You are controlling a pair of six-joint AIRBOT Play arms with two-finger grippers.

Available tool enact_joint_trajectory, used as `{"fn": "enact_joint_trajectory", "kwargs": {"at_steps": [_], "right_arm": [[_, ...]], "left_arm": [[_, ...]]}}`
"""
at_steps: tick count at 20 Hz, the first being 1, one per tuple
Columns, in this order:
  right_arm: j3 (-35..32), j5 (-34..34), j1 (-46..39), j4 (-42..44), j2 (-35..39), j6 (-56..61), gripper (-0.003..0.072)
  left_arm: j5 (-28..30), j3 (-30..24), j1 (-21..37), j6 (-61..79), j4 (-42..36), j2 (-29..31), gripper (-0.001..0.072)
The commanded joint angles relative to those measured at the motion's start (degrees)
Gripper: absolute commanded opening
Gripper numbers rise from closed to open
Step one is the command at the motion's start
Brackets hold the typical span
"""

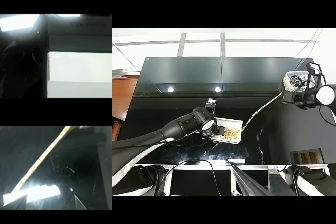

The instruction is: Fold the box and place the chain.

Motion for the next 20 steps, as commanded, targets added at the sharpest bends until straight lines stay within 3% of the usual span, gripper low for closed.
{"fn": "enact_joint_trajectory", "kwargs": {"at_steps": [1, 5, 7, 11, 13, 14, 18, 20], "right_arm": [[5.4, -8.7, -3.3, -2.2, -13.1, 6.8, 0.0670], [15.3, -8.3, -3.3, -2.2, -27.3, 14.4, 0.0669], [17.7, -8.1, -3.3, -2.2, -30.6, 17.2, 0.0593], [18.8, -7.5, -4.5, -2.8, -32.7, 21.0, 0.0590], [18.7, -7.3, -5.3, -2.7, -32.7, 20.8, 0.0427], [18.8, -7.4, -5.6, -1.3, -32.6, 18.1, 0.0030], [21.7, -3.4, -5.8, 3.9, -30.9, 3.7, 0.0019], [22.4, -2.1, -5.8, 7.0, -26.0, -5.1, 0.0019]], "left_arm": [[0.3, 0.0, 0.0, 0.0, 0.0, 0.0, 0.0031], [0.5, 0.0, 0.0, 0.0, -0.1, 0.0, 0.0031], [0.5, 0.0, 0.0, 0.0, -0.2, 0.0, 0.0031], [0.4, 0.0, 0.0, 0.0, -0.4, 0.0, 0.0031], [0.4, 0.0, 0.0, 0.0, -0.4, 0.0, 0.0031], [0.4, 0.0, 0.0, 0.0, -0.4, 0.0, 0.0031], [0.4, 0.0, 0.0, 0.0, -0.4, 0.0, 0.0031], [0.4, 0.0, 0.0, 0.0, -0.5, 0.0, 0.0031]]}}
